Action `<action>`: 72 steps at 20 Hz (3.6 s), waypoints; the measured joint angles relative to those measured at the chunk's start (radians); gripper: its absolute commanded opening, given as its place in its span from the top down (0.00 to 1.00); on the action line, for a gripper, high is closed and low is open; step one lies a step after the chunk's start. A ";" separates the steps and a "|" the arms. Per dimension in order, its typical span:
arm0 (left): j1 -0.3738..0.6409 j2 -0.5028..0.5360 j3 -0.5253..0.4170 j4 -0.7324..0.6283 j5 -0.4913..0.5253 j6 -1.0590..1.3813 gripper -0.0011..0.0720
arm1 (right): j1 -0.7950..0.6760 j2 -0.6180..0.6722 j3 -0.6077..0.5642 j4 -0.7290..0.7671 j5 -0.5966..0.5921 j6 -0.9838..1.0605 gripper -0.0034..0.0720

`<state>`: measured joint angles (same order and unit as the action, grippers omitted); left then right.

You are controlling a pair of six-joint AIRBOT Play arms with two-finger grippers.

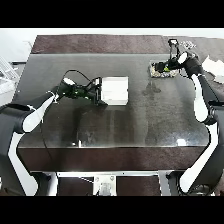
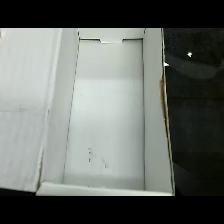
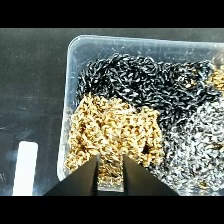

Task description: Fold the box and place the chain.

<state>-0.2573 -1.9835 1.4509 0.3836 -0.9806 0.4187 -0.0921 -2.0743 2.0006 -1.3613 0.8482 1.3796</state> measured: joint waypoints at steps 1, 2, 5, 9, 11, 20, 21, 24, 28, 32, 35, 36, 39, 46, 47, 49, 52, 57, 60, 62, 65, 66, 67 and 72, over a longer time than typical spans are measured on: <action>0.000 0.000 0.000 0.000 0.000 0.000 0.32 | 0.000 0.000 0.001 -0.001 -0.002 0.000 0.79; 0.000 0.000 0.000 0.000 0.000 0.000 0.32 | 0.000 -0.001 0.002 -0.002 -0.006 0.000 0.81; 0.000 0.000 0.000 0.000 0.000 0.000 0.32 | 0.000 -0.003 0.002 -0.002 -0.005 -0.001 0.92; 0.000 0.000 0.000 0.000 0.000 0.000 0.32 | 0.002 -0.004 0.005 -0.001 -0.002 -0.001 0.94; 0.000 0.000 0.000 0.000 0.000 0.000 0.32 | 0.005 -0.002 0.015 -0.001 0.000 -0.001 0.94; 0.000 0.000 0.000 0.000 0.000 0.000 0.32 | 0.021 0.137 0.042 -0.056 0.085 -0.002 0.94; 0.000 0.000 0.000 0.000 0.000 0.000 0.32 | 0.023 0.159 0.042 -0.064 0.104 -0.002 0.94; 0.000 0.000 0.000 0.000 0.000 0.000 0.32 | 0.041 0.249 0.042 -0.083 0.151 -0.002 0.94; 0.000 0.000 0.000 0.000 0.000 0.000 0.32 | 0.118 0.424 0.043 -0.119 0.186 -0.015 0.94; 0.000 0.000 0.000 0.000 0.000 0.000 0.32 | 0.234 0.594 0.042 -0.162 0.230 -0.026 0.94; 0.000 0.000 0.000 0.000 0.000 0.000 0.32 | 0.345 0.689 0.042 -0.221 0.265 -0.029 0.94; 0.000 0.000 0.000 0.000 0.000 0.000 0.32 | 0.386 0.716 0.042 -0.243 0.274 -0.029 0.94; 0.000 0.000 0.000 0.000 0.000 0.000 0.32 | 0.499 0.776 0.042 -0.293 0.309 -0.030 0.94; 0.000 0.000 0.000 0.000 0.000 0.000 0.32 | 0.660 0.828 0.035 -0.328 0.403 -0.029 0.94; 0.000 0.000 0.000 0.000 0.000 0.000 0.32 | 0.678 0.830 0.033 -0.330 0.410 -0.029 0.94; 0.000 0.000 0.000 0.000 0.000 0.000 0.32 | 0.708 0.832 0.026 -0.329 0.421 -0.028 0.94; 0.000 0.000 0.000 0.000 0.000 0.000 0.32 | 0.746 0.833 0.009 -0.320 0.418 -0.027 0.94; 0.000 0.000 0.000 0.000 0.000 0.000 0.32 | 0.764 0.822 -0.033 -0.336 0.324 -0.040 0.94; 0.000 0.000 0.000 0.000 0.000 0.000 0.32 | 0.764 0.818 -0.035 -0.377 0.246 -0.049 0.94; 0.000 0.000 0.000 0.000 0.000 0.000 0.32 | 0.764 0.817 -0.024 -0.406 0.208 -0.053 0.94; 0.000 0.000 0.000 0.000 0.000 0.000 0.32 | 0.764 0.816 -0.008 -0.447 0.151 -0.056 0.94; 0.000 0.000 0.000 0.000 0.000 0.000 0.32 | 0.764 0.816 -0.005 -0.456 0.127 -0.058 0.94; 0.000 0.000 0.000 0.000 0.000 0.000 0.32 | 0.764 0.816 -0.003 -0.462 0.105 -0.065 0.94; 0.000 0.000 0.000 0.000 0.000 0.000 0.32 | 0.764 0.804 0.002 -0.472 0.055 -0.076 0.94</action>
<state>-0.2573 -1.9835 1.4509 0.3836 -0.9806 0.4183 0.6716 -1.2701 2.0022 -1.8336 0.9028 1.3041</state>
